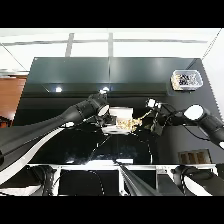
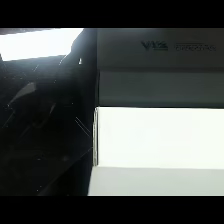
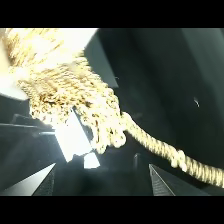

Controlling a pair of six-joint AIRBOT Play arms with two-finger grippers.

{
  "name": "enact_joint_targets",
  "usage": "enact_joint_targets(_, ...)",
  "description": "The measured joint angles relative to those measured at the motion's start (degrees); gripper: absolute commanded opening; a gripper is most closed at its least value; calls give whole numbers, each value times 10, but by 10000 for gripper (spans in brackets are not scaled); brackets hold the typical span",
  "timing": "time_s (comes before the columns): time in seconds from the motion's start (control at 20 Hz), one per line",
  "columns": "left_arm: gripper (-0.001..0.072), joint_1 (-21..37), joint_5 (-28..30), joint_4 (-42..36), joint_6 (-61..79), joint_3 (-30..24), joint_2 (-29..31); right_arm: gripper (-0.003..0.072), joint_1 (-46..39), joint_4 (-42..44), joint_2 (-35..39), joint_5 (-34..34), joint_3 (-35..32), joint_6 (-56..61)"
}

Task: Fold the box and place the chain.

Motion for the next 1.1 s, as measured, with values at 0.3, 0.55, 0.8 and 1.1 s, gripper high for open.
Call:
enact_joint_targets(0.3, 32, 0, 0, 0, 0, 0, 0, 720, 4, 73, -63, -52, -12, -183)
enact_joint_targets(0.55, 32, 0, 0, 0, 0, 0, 0, 720, 4, 141, -97, -65, -6, -256)
enact_joint_targets(0.8, 32, 0, 0, 0, 0, 0, 0, 720, 4, 161, -117, -66, -4, -265)
enact_joint_targets(1.1, 32, 0, 0, 0, 0, 0, 0, 15, 4, 150, -123, -77, -3, -221)
